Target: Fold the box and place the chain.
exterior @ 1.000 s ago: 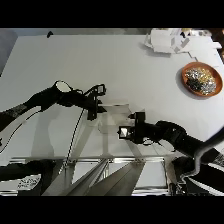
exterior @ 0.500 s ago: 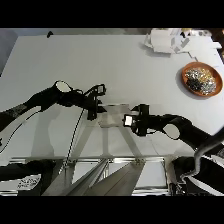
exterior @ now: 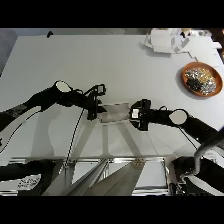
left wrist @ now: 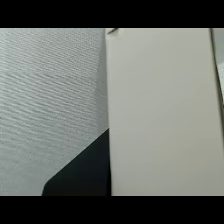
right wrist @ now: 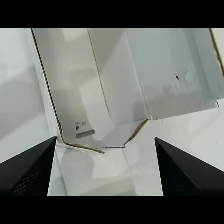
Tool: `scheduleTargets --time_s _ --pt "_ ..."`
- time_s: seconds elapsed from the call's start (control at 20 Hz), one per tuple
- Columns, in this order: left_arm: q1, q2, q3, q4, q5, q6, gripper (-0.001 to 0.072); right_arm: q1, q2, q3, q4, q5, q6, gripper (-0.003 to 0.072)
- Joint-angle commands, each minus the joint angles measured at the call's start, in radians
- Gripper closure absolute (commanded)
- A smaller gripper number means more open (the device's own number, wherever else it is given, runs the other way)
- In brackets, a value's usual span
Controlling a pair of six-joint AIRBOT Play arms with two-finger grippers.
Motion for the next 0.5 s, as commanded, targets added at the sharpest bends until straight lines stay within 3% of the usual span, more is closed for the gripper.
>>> scheduleTargets --time_s 0.0,0.1,0.45 --pt "0.0 0.0 0.0 0.0 -0.001 0.0 0.07 -0.068 -0.037 0.013 0.113 0.082 -0.155 0.0013" --pt "0.0 0.0 0.0 0.0 -0.001 0.0 0.07 -0.109 -0.074 0.049 0.114 0.185 -0.188 0.0013" --pt "0.0 0.0 0.0 0.0 -0.001 0.0 0.07 -0.151 -0.196 0.142 0.134 0.269 -0.203 0.0005"
